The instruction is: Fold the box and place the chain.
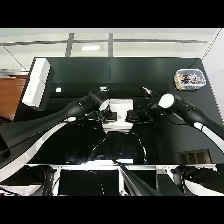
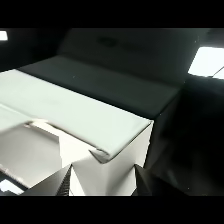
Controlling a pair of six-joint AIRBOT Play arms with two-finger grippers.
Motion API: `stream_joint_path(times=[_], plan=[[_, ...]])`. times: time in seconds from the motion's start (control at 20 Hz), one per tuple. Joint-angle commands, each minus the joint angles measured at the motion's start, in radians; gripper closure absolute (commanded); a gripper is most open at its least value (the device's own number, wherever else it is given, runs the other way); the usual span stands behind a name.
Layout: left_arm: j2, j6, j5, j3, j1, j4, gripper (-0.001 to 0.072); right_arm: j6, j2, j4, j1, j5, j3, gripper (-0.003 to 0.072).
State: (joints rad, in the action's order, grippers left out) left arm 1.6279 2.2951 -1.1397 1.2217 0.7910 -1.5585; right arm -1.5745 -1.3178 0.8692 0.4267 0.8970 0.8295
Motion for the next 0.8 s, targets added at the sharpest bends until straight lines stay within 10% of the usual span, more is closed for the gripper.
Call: stream_joint_path(times=[0.0,0.75], plan=[[0.0,-0.003,0.0,0.0,0.0,0.0,0.0682,-0.262,-0.003,0.27,0.095,0.003,0.077,0.0263],[0.0,-0.002,0.001,0.0,0.0,0.0,0.0682,-0.579,-0.13,0.502,0.23,0.158,0.195,0.038]])
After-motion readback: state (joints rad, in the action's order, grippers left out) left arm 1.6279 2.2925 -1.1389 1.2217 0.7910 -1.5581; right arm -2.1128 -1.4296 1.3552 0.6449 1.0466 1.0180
